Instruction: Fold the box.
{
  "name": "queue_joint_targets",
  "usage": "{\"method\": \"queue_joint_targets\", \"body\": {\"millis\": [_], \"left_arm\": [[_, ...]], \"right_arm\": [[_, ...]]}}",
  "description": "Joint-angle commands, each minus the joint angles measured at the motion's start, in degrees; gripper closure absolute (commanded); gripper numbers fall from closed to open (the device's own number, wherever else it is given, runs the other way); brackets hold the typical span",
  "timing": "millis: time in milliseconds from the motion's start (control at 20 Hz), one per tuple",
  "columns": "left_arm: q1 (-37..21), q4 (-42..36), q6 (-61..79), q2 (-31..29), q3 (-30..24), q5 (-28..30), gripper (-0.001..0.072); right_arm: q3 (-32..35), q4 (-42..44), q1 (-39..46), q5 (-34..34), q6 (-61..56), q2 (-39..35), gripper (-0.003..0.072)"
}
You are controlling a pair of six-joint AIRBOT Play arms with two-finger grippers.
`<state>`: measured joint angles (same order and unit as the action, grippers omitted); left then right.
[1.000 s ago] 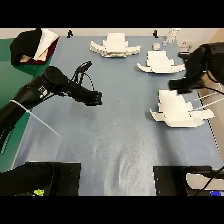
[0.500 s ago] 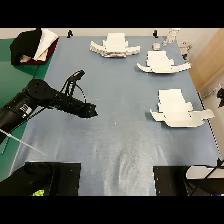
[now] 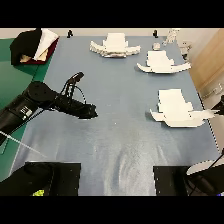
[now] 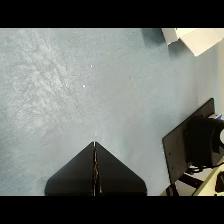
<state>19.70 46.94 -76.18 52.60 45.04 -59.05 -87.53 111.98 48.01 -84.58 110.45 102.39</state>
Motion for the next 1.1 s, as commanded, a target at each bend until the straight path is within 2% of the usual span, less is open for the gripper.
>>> {"method": "queue_joint_targets", "body": {"millis": [0, 100, 300, 450, 550, 700, 900, 1050], "left_arm": [[-0.04, -0.04, -0.17, 0.0, -0.04, 1.6, 0.0697], [-0.04, -0.04, -0.17, 0.0, -0.02, 2.43, 0.0697], [-0.04, -1.16, -0.17, -0.07, -0.02, 2.03, 0.0697], [-0.02, -2.36, -0.35, -0.15, -0.02, 0.55, 0.0697], [-0.04, -3.5, -0.37, -0.2, -0.02, 0.39, 0.0697], [-0.04, -3.87, 2.71, -1.86, -0.04, -1.77, 0.0698], [-0.15, 0.7, 3.26, -11.47, -1.7, -6.29, 0.0698], [-1.16, 3.26, 2.56, -19.98, -6.93, -8.7, 0.0698]], "right_arm": [[-2.54, 6.86, 0.92, -3.32, 5.6, 5.75, 0.0385], [-2.6, 9.11, 0.87, -5.27, 7.98, 6.58, 0.0413], [-2.62, 18.14, 0.72, -10.16, 13.68, 5.79, 0.0684], [-2.49, 19.43, -1.9, -11.91, 13.35, 5.31, 0.0685], [-2.25, 24.41, -4.81, -13.25, 11.82, 4.83, 0.0685], [2.12, 28.26, -11.39, -11.5, 12.17, -0.59, 0.0686], [15.19, 28.02, -19.19, -5.31, 10.45, -13.38, 0.0686], [31.65, 27.87, -24.68, 4.04, 7.63, -27.93, 0.0687]]}}
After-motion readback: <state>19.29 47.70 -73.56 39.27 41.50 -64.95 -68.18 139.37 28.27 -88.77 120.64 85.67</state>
